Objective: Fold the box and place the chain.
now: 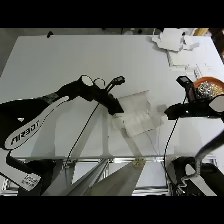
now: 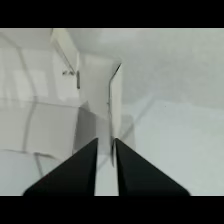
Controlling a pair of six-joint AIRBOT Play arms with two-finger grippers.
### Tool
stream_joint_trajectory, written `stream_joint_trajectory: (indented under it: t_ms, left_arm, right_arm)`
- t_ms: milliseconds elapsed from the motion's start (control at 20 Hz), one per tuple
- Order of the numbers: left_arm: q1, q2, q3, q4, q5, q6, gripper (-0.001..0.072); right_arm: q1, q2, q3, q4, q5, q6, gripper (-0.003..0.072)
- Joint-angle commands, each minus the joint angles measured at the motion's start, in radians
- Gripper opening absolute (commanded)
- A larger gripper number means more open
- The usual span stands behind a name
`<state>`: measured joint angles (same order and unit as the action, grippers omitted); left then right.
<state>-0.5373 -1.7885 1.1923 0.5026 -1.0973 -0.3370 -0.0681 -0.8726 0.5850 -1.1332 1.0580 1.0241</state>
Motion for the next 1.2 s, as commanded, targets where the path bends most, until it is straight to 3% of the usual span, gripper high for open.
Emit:
stream_joint_trajectory:
  t_ms: [0,150,450,500,550,600,1000,1150]
  left_arm:
    - [-0.008,0.031,0.001,0.024,0.032,0.089,0.0004]
    - [-0.022,0.091,0.0,0.112,0.053,0.086,0.0003]
    - [-0.058,0.224,-0.027,0.205,-0.028,0.017,-0.0002]
    - [-0.071,0.241,-0.048,0.206,-0.025,0.018,-0.0002]
    - [-0.086,0.255,-0.071,0.206,-0.015,0.019,-0.0002]
    - [-0.1,0.261,-0.089,0.207,-0.008,0.02,-0.0002]
    - [-0.163,0.256,-0.148,0.217,0.24,0.141,0.0]
    - [-0.159,0.232,-0.148,0.217,0.278,0.213,0.0002]
  right_arm:
    - [0.0,0.002,0.005,0.024,0.018,-0.001,0.0249]
    - [0.0,0.027,0.045,0.02,0.095,-0.006,0.0333]
    - [0.0,0.224,0.122,-0.093,0.241,-0.011,0.0347]
    - [0.0,0.261,0.122,-0.093,0.262,-0.011,0.0386]
    - [0.0,0.29,0.122,-0.093,0.28,-0.011,0.0474]
    - [0.0,0.31,0.122,-0.093,0.297,-0.011,0.0486]
    - [0.0,0.326,0.122,-0.085,0.285,-0.012,0.048]
    - [0.0,0.326,0.121,-0.085,0.272,-0.012,0.048]
